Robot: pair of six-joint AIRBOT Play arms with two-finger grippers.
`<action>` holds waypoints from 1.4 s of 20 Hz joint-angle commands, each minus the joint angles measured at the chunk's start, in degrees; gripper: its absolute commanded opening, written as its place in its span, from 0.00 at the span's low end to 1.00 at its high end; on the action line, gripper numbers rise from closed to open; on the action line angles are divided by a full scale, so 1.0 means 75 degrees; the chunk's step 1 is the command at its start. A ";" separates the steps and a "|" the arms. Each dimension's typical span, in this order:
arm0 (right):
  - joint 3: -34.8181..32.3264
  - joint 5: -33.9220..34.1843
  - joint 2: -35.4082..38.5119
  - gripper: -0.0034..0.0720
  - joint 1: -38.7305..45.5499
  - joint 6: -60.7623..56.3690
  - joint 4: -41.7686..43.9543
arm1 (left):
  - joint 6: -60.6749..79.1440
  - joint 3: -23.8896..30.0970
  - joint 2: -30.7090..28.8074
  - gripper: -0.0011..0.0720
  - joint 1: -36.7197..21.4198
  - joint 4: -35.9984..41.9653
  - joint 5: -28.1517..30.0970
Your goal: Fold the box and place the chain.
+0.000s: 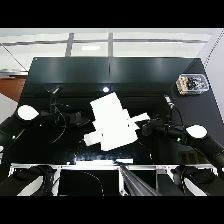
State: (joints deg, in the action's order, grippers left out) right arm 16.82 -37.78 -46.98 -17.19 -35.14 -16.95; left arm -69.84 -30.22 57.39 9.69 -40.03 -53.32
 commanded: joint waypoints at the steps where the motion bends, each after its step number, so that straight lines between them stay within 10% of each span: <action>1: -0.0009 0.0026 0.0006 0.10 -0.0044 0.0009 0.0000 | 0.2611 0.0230 0.0921 0.97 -0.0274 0.2273 -0.0516; 5: -0.0009 -0.0047 0.0006 0.10 -0.0044 0.0000 0.0000 | 0.4602 0.0149 0.2296 0.97 0.0017 0.3780 -0.0388; 13: -0.0009 -0.0245 0.0006 0.10 -0.0041 -0.0035 -0.0009 | 0.6254 -0.1338 0.4392 0.93 0.0044 0.3002 -0.2809; 21: -0.0009 -0.0154 0.0006 0.10 -0.0041 -0.0058 -0.0035 | 0.6225 -0.1545 0.4564 0.57 0.0052 0.2428 -0.2538; 28: -0.0006 -0.0131 0.0006 0.10 -0.0041 -0.0061 -0.0032 | 0.6108 -0.1545 0.4564 0.55 0.0458 0.2433 -0.2154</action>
State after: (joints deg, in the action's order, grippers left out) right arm 16.75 -38.81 -46.96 -17.45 -35.55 -17.19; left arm -23.75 -41.76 91.59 11.86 -21.76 -70.94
